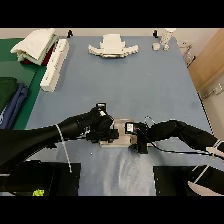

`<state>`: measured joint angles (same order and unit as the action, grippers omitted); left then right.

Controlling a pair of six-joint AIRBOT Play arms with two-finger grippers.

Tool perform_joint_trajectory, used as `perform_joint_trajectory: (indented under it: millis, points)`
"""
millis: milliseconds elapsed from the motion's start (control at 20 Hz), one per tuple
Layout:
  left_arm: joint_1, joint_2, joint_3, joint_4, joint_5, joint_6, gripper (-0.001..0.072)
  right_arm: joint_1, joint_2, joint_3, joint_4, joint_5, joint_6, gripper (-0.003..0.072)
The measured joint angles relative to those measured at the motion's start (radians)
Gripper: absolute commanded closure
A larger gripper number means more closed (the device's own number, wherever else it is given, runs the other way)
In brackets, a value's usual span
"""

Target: Fold the box.

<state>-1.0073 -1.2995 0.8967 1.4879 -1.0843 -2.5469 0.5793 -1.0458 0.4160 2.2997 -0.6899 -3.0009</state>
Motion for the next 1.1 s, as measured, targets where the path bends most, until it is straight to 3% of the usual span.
perform_joint_trajectory:
  millis: [300, 350, 400, 450, 800, 850, 900, 950, 1100]
  points:
    - [-0.039, -0.032, 0.016, 0.066, -0.011, -0.025, 0.0305, 0.000, 0.000, 0.000, 0.000, 0.000, 0.000, 0.0172]
    - [-0.041, -0.034, 0.017, 0.074, -0.019, -0.028, 0.0379, 0.000, 0.000, 0.000, 0.000, 0.000, 0.000, 0.0172]
    - [-0.042, -0.035, 0.018, 0.080, -0.027, -0.031, 0.0620, 0.000, 0.000, 0.000, 0.000, 0.000, 0.000, 0.0172]
    - [-0.043, -0.035, 0.018, 0.085, -0.035, -0.031, 0.0694, 0.000, 0.000, 0.000, 0.000, 0.000, 0.000, 0.0171]
    - [-0.046, -0.037, 0.019, 0.095, -0.037, -0.029, 0.0691, 0.000, 0.000, 0.000, 0.000, 0.000, 0.000, 0.0172]
    - [-0.046, -0.037, 0.019, 0.093, -0.037, -0.029, 0.0557, 0.000, 0.000, 0.000, 0.000, 0.000, 0.000, 0.0172]
    - [-0.046, -0.037, 0.019, 0.093, -0.036, -0.026, 0.0235, 0.000, 0.000, 0.000, 0.000, 0.000, 0.000, 0.0172]
    - [-0.046, -0.038, 0.019, 0.089, -0.034, -0.026, 0.0145, 0.000, 0.000, 0.000, 0.000, 0.000, 0.000, 0.0172]
    - [-0.046, -0.037, 0.019, 0.085, -0.033, -0.027, 0.0145, 0.000, 0.000, 0.000, 0.000, 0.000, 0.000, 0.0171]
